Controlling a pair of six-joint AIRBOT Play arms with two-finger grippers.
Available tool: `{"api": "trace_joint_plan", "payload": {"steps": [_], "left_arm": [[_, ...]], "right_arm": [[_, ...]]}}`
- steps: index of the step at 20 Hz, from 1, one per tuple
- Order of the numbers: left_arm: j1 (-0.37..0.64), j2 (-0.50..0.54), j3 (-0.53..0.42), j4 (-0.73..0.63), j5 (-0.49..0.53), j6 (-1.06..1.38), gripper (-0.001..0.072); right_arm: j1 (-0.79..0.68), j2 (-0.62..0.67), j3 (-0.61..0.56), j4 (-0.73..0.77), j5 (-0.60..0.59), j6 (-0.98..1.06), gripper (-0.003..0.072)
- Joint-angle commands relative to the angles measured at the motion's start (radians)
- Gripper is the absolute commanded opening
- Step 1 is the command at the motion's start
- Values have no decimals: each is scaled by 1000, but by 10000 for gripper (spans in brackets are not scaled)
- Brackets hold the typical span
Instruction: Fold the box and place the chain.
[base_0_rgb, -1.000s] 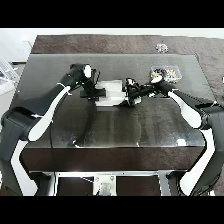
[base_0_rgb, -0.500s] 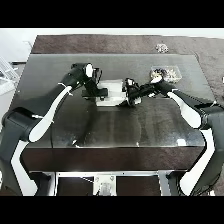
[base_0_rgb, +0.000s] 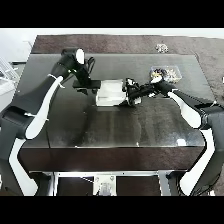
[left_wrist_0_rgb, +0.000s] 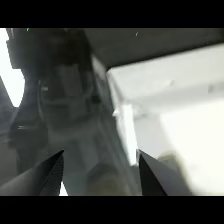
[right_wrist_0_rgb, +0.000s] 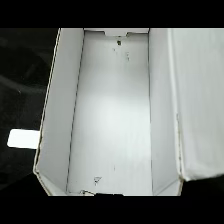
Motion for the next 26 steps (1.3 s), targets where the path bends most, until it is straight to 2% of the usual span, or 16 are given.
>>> {"api": "trace_joint_plan", "payload": {"steps": [1, 3, 4, 5, 6, 8, 10, 12, 14, 17, 18, 22, 26], "left_arm": [[87, 11, 29, -97, -60, 341, 511], [171, 10, 12, -238, -101, 604, 512], [209, 10, -3, -301, -140, 675, 511], [236, 10, -25, -360, -138, 730, 512], [249, 10, -53, -393, -83, 829, 514], [252, 10, -153, -425, 45, 1064, 716], [254, 10, -267, -531, 164, 1342, 720], [254, 10, -354, -575, 249, 1561, 719], [253, 10, -409, -582, 303, 1610, 702], [253, 10, -452, -707, 422, 1657, 704], [253, 9, -456, -735, 436, 1731, 706], [254, 0, -499, -835, 383, 1981, 712], [254, 0, -531, -837, 350, 2049, 714]], "right_arm": [[0, 0, 0, 0, 0, 1, 596], [0, 0, 0, 0, 0, 1, 596], [0, 0, 0, 0, 0, 1, 596], [0, 0, 0, 0, 0, 1, 596], [0, 0, 0, 0, 0, 1, 596], [0, 0, 0, 0, 0, 1, 596], [0, 0, 0, 0, 0, 1, 596], [0, 0, 0, 0, 0, 1, 596], [0, 0, 0, 0, 0, 1, 596], [0, 0, 0, 0, 0, 1, 596], [0, 0, 0, 0, 0, 1, 596], [0, 0, 0, 0, 0, 1, 596], [0, 0, 0, 0, 0, 1, 596]]}}
